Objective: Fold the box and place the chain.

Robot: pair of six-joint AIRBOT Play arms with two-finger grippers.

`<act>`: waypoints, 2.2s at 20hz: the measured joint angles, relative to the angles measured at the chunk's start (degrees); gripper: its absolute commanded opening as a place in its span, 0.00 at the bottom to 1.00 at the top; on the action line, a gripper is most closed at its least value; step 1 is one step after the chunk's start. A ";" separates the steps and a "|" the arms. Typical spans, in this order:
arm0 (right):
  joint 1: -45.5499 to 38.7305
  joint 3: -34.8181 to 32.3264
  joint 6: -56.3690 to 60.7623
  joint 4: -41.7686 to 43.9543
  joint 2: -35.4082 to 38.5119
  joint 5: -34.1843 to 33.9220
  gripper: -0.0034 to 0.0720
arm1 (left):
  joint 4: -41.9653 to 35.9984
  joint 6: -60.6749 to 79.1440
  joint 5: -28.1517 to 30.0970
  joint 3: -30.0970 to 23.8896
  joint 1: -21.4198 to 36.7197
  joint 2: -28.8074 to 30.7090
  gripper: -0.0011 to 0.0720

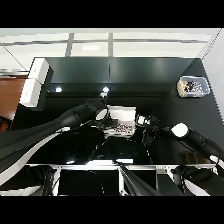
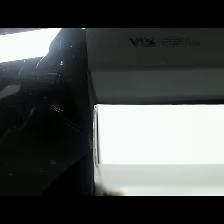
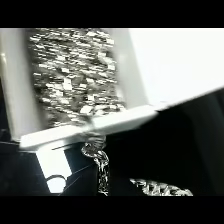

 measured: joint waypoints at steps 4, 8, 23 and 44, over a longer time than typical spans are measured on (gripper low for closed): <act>-0.33 0.83 5.57 -2.64 1.51 -0.09 0.06 | 0.00 0.00 -0.02 0.00 0.00 0.00 0.05; -3.21 5.66 20.98 -9.40 7.04 6.21 0.06 | 0.00 0.00 -0.02 0.00 0.00 0.00 0.05; -4.09 18.88 52.76 6.12 11.02 23.67 0.42 | 0.00 -0.02 0.00 0.00 0.00 0.00 0.05; -21.77 18.18 59.25 -20.33 16.41 34.64 0.42 | 0.04 -1.38 1.05 0.00 -0.02 2.05 0.81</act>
